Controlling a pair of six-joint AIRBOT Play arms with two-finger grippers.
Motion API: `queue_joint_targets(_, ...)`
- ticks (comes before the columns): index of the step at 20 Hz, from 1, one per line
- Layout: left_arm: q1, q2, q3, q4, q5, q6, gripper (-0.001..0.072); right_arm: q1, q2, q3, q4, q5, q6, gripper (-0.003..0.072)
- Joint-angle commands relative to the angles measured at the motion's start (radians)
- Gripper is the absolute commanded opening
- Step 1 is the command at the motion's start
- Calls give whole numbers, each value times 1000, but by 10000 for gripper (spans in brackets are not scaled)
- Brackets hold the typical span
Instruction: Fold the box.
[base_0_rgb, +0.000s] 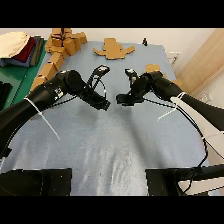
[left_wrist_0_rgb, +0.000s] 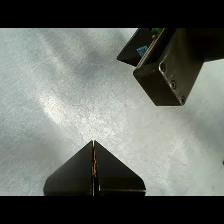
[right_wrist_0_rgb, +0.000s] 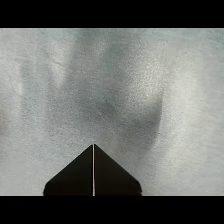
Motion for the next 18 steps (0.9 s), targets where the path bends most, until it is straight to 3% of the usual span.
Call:
queue_joint_targets(1,1,0,1,0,0,0,11,1,0,1,0,0,0,6)
queue_joint_targets(14,1,0,1,0,0,0,11,1,0,1,16,2,1,6)
queue_joint_targets(18,1,0,1,0,0,0,11,1,0,2,66,52,1,6)
